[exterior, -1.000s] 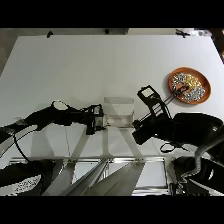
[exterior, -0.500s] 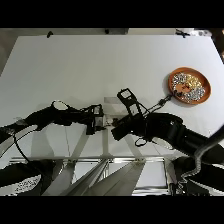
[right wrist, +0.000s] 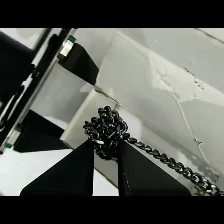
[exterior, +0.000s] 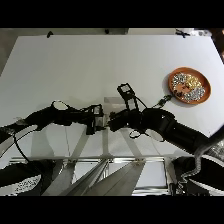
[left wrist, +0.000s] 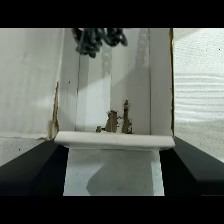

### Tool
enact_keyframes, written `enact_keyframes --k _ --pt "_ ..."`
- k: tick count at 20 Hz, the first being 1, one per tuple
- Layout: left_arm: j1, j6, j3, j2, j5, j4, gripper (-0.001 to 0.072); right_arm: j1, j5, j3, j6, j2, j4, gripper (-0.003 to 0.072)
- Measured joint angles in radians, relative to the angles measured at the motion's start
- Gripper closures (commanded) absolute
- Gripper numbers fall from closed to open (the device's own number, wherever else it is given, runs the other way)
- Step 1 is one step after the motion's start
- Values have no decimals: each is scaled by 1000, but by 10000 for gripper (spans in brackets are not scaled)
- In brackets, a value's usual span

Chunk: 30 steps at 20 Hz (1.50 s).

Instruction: Fold the box and place the chain.

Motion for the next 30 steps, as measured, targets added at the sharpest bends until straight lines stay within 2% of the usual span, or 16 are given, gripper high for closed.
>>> enact_keyframes --k 2,4,6,7,8,11,13,17,21,24,29,30 --pt "0 0 0 0 0 0 440 -2 5 0 0 -20 13 671" --pt "0 0 0 0 0 0 440 -3 32 0 0 -39 24 570" --pt "0 0 0 0 0 0 440 -3 59 0 0 -59 31 563" --pt "0 0 0 0 0 0 440 -3 67 0 0 -67 36 491" --pt "0 0 0 0 0 0 440 -3 72 0 0 -74 43 451" --pt "0 0 0 0 0 0 440 -3 81 0 0 -82 64 441" --pt "0 0 0 0 0 0 440 -3 85 0 0 -80 72 390" --pt "0 0 0 0 0 0 440 -3 88 0 0 -31 80 390" --pt "0 0 0 0 0 0 440 -8 107 0 0 91 53 390" --pt "0 0 0 0 0 0 440 -55 197 0 -1 196 13 390" --pt "0 0 0 0 0 0 440 -237 396 0 -9 311 -32 385" --pt "0 0 0 0 0 0 440 -277 421 0 -19 320 -37 334"
